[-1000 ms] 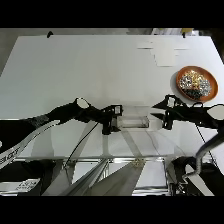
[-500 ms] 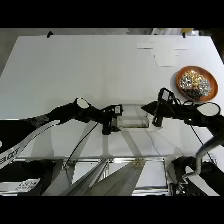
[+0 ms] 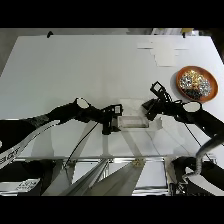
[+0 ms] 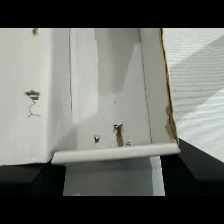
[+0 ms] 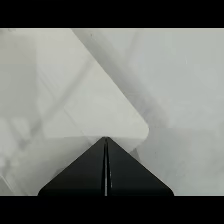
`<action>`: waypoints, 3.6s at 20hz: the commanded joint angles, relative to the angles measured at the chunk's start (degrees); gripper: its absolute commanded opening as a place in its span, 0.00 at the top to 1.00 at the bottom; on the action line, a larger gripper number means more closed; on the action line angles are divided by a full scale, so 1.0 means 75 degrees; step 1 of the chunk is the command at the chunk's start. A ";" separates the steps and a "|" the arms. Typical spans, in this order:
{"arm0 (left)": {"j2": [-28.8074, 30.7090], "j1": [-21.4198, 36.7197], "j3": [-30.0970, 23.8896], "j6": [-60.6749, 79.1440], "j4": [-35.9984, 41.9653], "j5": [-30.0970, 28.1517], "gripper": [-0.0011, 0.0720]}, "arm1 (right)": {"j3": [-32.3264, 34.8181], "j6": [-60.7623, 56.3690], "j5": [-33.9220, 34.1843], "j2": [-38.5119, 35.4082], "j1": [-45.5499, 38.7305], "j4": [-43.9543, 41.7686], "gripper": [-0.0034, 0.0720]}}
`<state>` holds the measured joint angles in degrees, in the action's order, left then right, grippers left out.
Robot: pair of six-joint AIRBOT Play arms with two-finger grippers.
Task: Fold the box and place the chain.
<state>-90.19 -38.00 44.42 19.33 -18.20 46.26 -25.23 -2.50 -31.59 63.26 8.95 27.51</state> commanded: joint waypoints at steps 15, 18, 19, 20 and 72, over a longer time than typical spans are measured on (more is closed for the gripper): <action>0.0003 0.0006 0.0003 0.0015 -0.0006 0.0038 0.70 | -0.0845 -0.0766 -0.3841 -0.2192 0.0035 0.5697 0.93; 0.0000 0.0006 0.0003 0.0012 -0.0006 0.0041 0.70 | -0.0825 -0.0245 -0.3608 -0.2107 0.0012 0.5394 0.68; 0.0000 0.0006 0.0003 0.0012 -0.0006 0.0038 0.70 | -0.0825 0.0035 -0.3620 -0.2002 0.0012 0.5149 0.64; 0.0000 0.0006 0.0003 0.0015 -0.0006 0.0038 0.70 | -0.0825 0.0251 -0.3628 -0.1880 0.0012 0.4902 0.64; 0.0000 0.0006 0.0003 0.0015 -0.0006 0.0044 0.70 | 0.0160 -0.2949 -0.2428 -0.3494 0.0137 0.3893 0.94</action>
<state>-90.19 -38.00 44.42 19.33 -18.15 46.59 -22.33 -8.25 -50.28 43.13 9.93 51.13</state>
